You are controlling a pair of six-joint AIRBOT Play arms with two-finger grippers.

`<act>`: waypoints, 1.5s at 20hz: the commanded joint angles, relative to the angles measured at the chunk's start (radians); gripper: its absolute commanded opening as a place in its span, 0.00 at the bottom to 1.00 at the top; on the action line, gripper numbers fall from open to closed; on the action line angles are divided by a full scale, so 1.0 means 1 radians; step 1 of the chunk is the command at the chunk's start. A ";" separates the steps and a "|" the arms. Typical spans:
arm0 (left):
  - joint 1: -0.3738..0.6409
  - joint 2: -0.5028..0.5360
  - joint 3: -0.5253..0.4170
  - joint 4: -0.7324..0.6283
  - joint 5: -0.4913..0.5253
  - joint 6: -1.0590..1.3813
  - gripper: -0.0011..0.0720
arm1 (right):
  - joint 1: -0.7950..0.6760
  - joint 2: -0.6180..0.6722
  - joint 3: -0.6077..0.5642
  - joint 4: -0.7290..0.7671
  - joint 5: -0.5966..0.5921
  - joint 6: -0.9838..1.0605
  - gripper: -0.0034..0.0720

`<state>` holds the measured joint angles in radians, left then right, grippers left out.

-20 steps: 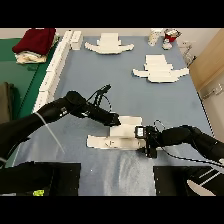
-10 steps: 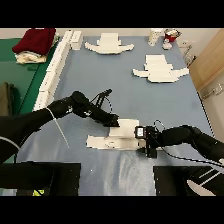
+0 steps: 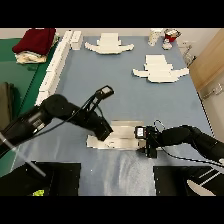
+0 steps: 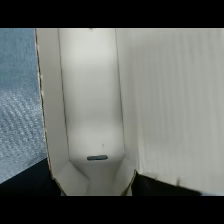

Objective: Fold the box.

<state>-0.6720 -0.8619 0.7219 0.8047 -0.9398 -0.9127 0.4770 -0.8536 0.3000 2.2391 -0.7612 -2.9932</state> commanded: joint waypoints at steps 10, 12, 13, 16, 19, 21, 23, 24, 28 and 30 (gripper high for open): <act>0.009 0.234 -0.309 0.185 0.105 0.388 0.96 | 0.000 0.001 0.000 0.000 0.001 0.000 0.72; 0.053 0.197 -0.342 0.133 0.144 0.568 0.96 | 0.000 0.001 0.000 0.000 0.001 0.000 0.72; 0.063 0.169 -0.349 0.100 0.174 0.634 0.96 | 0.000 0.001 0.000 0.000 0.001 0.000 0.72; 0.063 0.070 -0.351 -0.077 0.244 0.852 0.96 | 0.000 0.001 0.000 0.000 0.001 0.000 0.72; 0.063 -0.014 -0.350 -0.201 0.262 1.025 0.96 | 0.000 0.001 0.000 0.000 0.001 0.000 0.72; 0.061 -0.050 -0.350 -0.247 0.282 1.063 0.96 | 0.000 0.001 0.000 0.000 0.001 0.000 0.72; 0.061 -0.072 -0.349 -0.260 0.285 1.074 0.63 | 0.000 0.001 0.000 0.000 0.001 0.000 0.72; 0.060 -0.083 -0.349 -0.267 0.285 1.105 0.49 | 0.000 0.001 0.000 0.000 0.001 0.000 0.72; 0.047 -0.114 -0.348 -0.372 0.305 1.225 0.49 | 0.000 0.001 0.000 0.000 0.001 0.000 0.72; 0.024 -0.124 -0.348 -0.406 0.323 1.244 0.48 | 0.000 0.001 0.000 0.000 0.001 0.000 0.72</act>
<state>-0.6277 -0.9665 0.3729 0.4725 -0.6407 0.2623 0.4770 -0.8536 0.3000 2.2391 -0.7605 -2.9932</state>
